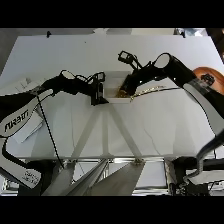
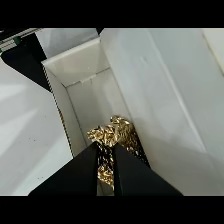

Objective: Fold the box and place the chain.

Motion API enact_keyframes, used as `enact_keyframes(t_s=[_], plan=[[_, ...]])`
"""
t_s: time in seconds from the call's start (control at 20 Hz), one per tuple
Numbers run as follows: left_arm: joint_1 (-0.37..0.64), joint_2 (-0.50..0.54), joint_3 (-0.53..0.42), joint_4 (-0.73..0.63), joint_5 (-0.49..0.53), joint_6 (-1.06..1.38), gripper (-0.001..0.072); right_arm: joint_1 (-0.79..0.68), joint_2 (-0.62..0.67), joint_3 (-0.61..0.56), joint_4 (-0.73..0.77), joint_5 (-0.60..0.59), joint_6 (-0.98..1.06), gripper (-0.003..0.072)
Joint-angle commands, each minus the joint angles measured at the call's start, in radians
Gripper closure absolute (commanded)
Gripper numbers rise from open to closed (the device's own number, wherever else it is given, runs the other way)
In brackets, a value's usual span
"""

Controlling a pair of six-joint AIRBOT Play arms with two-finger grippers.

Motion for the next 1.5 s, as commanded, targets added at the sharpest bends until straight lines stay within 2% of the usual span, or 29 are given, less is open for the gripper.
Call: enact_keyframes(t_s=[0.0,0.05,0.25,0.4,0.65,0.7,0.8,1.05,1.45], plan=[[0.001,0.001,0.000,0.000,0.000,0.000,0.0433,0.006,-0.026,0.001,0.003,-0.001,0.000,0.0548],[0.001,0.001,0.000,0.000,0.000,0.000,0.0433,0.006,-0.022,0.001,0.004,0.002,0.000,0.0492],[0.001,0.001,0.000,0.000,0.000,0.000,0.0433,-0.012,0.026,0.001,-0.005,0.028,0.000,0.0486],[0.001,0.001,0.000,0.000,0.000,0.000,0.0433,-0.092,0.112,0.001,-0.037,0.061,0.005,0.0486],[0.001,0.001,0.000,0.000,0.000,0.000,0.0433,-0.256,0.259,0.001,-0.229,0.082,0.089,0.0483],[0.001,0.001,0.000,0.000,0.000,0.000,0.0433,-0.286,0.271,0.000,-0.275,0.082,0.128,0.0457],[0.001,0.001,0.000,0.000,0.000,0.000,0.0433,-0.328,0.264,0.000,-0.347,0.090,0.196,0.0282],[0.001,0.001,0.000,0.000,0.000,0.000,0.0433,-0.320,0.208,-0.024,-0.370,0.118,0.008,0.0279],[0.001,0.001,0.000,0.000,0.000,0.000,0.0433,-0.308,0.000,-0.029,-0.371,0.037,-0.012,0.0281]])
